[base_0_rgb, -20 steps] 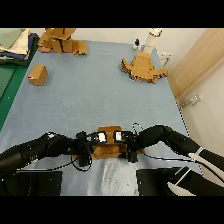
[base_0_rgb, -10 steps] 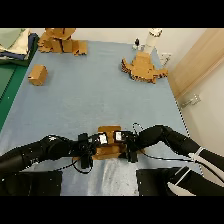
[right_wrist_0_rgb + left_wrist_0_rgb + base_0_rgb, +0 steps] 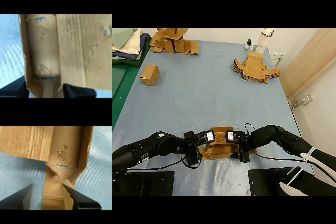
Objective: Fold the box.
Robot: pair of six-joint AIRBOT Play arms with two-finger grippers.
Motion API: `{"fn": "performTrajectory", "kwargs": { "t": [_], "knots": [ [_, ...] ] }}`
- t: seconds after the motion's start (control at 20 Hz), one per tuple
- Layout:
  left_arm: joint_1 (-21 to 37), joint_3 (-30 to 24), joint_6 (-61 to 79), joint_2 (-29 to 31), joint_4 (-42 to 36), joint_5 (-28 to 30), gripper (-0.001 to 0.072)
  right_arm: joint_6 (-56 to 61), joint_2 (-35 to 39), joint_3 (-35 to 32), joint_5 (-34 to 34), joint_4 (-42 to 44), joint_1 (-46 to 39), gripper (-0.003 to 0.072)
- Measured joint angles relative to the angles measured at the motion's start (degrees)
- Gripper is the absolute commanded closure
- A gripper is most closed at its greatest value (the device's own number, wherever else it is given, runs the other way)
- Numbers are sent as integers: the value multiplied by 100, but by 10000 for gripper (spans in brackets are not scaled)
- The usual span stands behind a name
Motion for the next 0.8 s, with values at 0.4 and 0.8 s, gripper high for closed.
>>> {"fn": "performTrajectory", "kwargs": {
  "t": [0.4, 0.8],
  "knots": [
    [-299, 42, 269, 72, -24, 22, 365, 0, 0, 2, 0, -2, 0, 193],
    [-492, 122, 426, 79, -382, 103, 368, 0, 0, 2, 0, -2, 0, 193]
  ]
}}
